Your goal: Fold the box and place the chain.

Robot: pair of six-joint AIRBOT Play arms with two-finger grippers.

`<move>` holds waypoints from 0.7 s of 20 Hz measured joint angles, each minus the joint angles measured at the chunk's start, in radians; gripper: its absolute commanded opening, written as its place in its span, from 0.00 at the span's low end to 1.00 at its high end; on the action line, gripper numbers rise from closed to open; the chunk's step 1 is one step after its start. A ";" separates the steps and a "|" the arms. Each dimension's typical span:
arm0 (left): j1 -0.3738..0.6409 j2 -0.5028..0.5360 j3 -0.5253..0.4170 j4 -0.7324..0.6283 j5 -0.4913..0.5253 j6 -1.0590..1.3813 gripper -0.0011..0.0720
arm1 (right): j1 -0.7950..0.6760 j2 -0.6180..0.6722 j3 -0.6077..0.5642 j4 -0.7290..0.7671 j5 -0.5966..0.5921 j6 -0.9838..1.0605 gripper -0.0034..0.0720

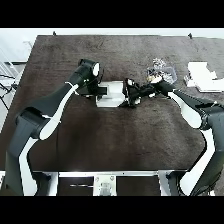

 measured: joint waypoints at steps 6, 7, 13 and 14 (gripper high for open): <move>-0.010 -0.009 0.002 0.028 0.008 0.028 0.49 | -0.001 0.000 0.000 -0.002 0.000 0.000 0.74; -0.014 -0.011 0.002 0.033 0.012 0.032 0.49 | -0.001 0.000 0.000 -0.002 0.000 0.000 0.74; -0.030 -0.021 0.002 0.036 0.046 0.039 0.20 | -0.001 0.000 0.000 -0.005 0.000 0.000 0.74; -0.031 -0.021 0.002 0.034 0.053 0.039 0.17 | -0.001 0.000 0.000 -0.004 0.000 0.000 0.74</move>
